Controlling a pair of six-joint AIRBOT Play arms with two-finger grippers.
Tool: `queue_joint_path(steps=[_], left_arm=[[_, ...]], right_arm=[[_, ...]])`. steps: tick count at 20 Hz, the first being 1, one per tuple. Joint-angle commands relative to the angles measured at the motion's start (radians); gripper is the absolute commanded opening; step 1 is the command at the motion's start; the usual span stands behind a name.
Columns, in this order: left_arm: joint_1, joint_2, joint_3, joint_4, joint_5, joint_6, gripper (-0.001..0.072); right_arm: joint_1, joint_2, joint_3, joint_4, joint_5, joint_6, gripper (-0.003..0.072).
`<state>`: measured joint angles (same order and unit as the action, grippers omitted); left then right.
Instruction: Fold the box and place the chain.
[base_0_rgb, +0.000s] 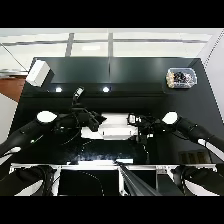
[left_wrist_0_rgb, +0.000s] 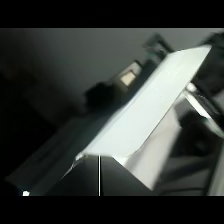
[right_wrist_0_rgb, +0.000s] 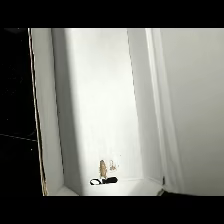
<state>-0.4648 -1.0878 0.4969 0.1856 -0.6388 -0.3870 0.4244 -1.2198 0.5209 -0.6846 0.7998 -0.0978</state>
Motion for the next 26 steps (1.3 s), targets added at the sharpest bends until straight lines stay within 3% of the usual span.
queue_joint_path(steps=[1,7,9,13,14,15,16,17,18,22,24,26], left_arm=[[-0.008,-0.097,-0.003,-0.06,0.12,0.047,0.003],[-0.008,-0.146,0.0,-0.059,0.094,0.047,0.003],[-0.008,-0.146,0.004,-0.034,0.04,0.047,0.003],[0.038,-0.077,0.049,0.249,0.007,-0.047,0.0034],[0.072,-0.034,0.059,0.301,0.0,-0.064,0.0063],[0.103,0.011,0.06,0.334,-0.012,-0.066,0.0152],[0.137,0.06,0.06,0.375,-0.041,-0.066,0.035],[0.164,0.1,0.06,0.423,-0.075,-0.066,0.0618],[0.189,0.135,0.06,0.481,-0.122,-0.068,0.0708],[0.203,0.165,0.047,0.682,-0.326,-0.029,0.0707],[0.172,0.155,0.013,0.689,-0.337,0.083,0.0707],[0.124,0.134,-0.019,0.671,-0.255,0.128,0.0683]], right_arm=[[0.0,0.0,0.0,0.0,-0.001,0.0,0.0525],[0.0,0.0,0.0,0.0,0.0,0.0,0.0525],[0.0,0.0,0.0,0.0,0.0,0.0,0.0525],[0.0,0.0,0.0,0.0,0.0,0.0,0.0525],[0.0,0.0,0.0,0.0,0.0,0.0,0.0525],[0.0,0.0,0.0,0.0,0.0,0.0,0.0525],[0.0,0.0,0.0,0.0,0.0,0.0,0.0525],[0.0,0.0,0.0,0.0,0.0,0.0,0.0525],[0.0,0.0,0.0,0.0,0.0,0.0,0.0525],[0.0,0.0,0.0,0.001,0.0,0.0,0.0525],[0.0,0.0,0.0,0.001,0.0,0.0,0.0525],[0.0,0.0,0.0,0.001,0.0,0.0,0.0525]])
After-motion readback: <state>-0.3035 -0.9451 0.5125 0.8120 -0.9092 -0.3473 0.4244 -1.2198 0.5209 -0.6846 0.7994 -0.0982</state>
